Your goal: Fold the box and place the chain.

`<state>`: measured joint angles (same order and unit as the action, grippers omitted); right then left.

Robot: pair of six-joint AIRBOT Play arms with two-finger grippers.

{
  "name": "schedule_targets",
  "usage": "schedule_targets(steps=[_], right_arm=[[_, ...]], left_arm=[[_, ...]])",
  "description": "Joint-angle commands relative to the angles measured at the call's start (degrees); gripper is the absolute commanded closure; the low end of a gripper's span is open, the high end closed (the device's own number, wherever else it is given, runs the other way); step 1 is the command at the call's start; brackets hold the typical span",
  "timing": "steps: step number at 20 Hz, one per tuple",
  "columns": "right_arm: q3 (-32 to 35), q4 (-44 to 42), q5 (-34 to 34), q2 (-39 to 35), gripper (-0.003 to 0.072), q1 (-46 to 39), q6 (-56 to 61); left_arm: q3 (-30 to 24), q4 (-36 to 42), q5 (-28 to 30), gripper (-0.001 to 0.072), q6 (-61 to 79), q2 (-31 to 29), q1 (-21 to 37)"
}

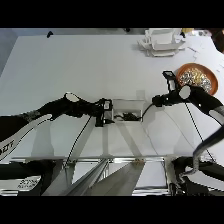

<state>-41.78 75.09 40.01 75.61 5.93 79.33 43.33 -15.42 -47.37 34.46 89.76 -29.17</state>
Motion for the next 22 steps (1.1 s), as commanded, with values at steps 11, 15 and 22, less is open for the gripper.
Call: schedule_targets(steps=[11,15,22], right_arm=[[0.0,1.27,4.66,-6.05,0.0677,0.07,-1.84],[0.0,0.83,13.35,-17.2,0.0677,0.09,-1.84],[0.13,-10.73,23.67,-30.91,0.0676,5.25,-7.23]], left_arm=[[0.02,0.0,0.02,0.0572,0.0,0.0,0.02],[0.02,0.0,0.02,0.0572,0.0,0.0,0.02],[0.02,0.0,0.02,0.0572,0.0,0.0,0.02]])
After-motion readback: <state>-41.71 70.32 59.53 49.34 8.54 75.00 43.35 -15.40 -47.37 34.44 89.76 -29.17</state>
